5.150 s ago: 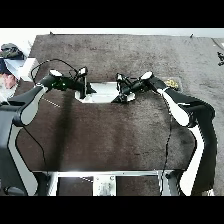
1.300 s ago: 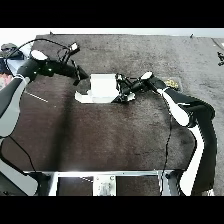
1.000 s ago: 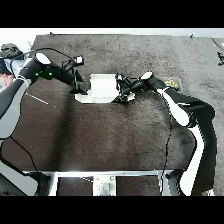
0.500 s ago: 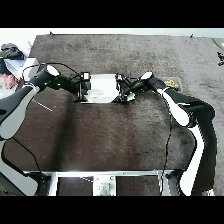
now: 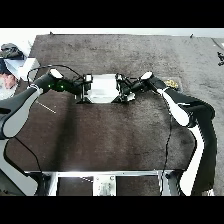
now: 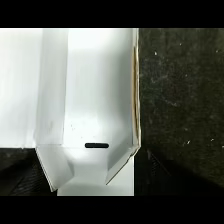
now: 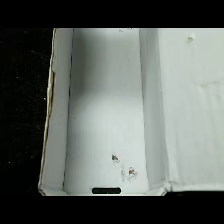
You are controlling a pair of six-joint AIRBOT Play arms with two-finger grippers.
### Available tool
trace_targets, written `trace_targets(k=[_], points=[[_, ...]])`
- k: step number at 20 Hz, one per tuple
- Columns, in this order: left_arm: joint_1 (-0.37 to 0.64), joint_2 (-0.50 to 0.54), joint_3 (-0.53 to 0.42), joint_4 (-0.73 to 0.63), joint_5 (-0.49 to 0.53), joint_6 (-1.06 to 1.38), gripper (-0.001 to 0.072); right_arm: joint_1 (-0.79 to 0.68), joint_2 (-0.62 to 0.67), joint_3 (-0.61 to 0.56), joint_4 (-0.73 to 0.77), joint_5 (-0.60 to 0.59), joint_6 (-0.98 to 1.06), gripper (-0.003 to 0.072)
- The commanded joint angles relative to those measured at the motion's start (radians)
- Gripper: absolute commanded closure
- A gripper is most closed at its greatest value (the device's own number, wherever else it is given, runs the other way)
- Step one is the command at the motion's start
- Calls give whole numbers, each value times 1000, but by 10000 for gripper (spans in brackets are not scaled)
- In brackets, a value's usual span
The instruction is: Fold the box and place the chain.
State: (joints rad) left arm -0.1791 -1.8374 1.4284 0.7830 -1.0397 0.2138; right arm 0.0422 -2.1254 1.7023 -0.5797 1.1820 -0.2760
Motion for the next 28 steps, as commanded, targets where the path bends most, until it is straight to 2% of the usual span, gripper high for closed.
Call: trace_targets(k=[1, 4, 5, 6, 8, 11, 12, 13, 16, 20, 28], points=[[-1, -2, 0, -3, 3, -3, 323, 0, 0, 0, 0, 0, 0, 312], [-1, -2, 0, 1, 2, -3, 374, 0, 0, 0, 0, 0, 0, 312], [-1, -2, 0, -3, 0, -3, 530, 0, 0, 0, 0, 0, 0, 312], [-1, -2, 0, -15, 0, -3, 588, 0, 0, 0, 0, 0, 0, 312], [-1, -2, -2, -52, 1, 6, 593, 0, 0, 0, 0, 0, 0, 312], [-1, -2, -1, -48, 3, 12, 590, 0, 0, 0, 0, 0, 0, 312], [0, -2, -1, -23, 2, 3, 477, 0, 0, 0, 0, 0, 0, 312], [0, -2, -1, 10, -4, -8, 328, 0, 0, 0, 0, 0, 0, 312], [0, -2, -1, 79, -26, -41, 324, 0, 0, 0, 0, 0, 0, 312], [0, -1, -1, 101, -35, -50, 323, 0, 0, 0, 0, 0, 0, 312], [0, 1, 9, 179, 34, -131, 323, 0, 0, 0, 0, 0, 0, 312]])
